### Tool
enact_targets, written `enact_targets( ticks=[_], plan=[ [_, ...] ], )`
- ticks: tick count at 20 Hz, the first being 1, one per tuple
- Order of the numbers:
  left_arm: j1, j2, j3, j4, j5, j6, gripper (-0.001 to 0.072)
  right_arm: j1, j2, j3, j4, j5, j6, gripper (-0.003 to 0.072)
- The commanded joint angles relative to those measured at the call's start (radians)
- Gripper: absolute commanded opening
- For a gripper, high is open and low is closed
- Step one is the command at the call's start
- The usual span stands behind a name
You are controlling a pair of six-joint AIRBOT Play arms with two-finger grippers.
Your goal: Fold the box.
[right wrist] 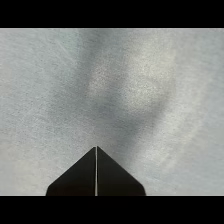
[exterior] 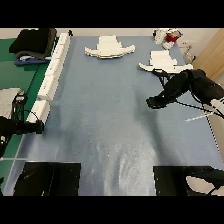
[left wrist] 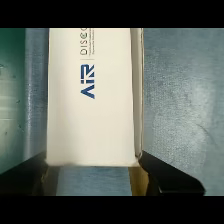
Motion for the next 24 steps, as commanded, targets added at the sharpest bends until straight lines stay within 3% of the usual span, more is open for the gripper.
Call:
enact_targets(
  ticks=[1,6,12,24],
  plan=[
    [0.013,-0.111,0.018,-0.06,0.092,0.056,0.054,-0.001,-0.001,0.001,0.0,0.0,0.0,0.0016],
    [0.009,-0.229,0.086,-0.224,0.108,0.21,0.054,-0.001,-0.001,0.001,0.0,0.0,0.0,0.0015],
    [0.009,-0.349,0.139,-0.228,0.14,0.216,0.0541,-0.001,-0.001,0.001,0.0,0.0,0.0,0.0015],
    [0.009,-0.365,0.138,-0.228,0.163,0.238,0.054,-0.001,-0.001,0.001,0.0,0.0,0.0,0.0016]
  ],
)
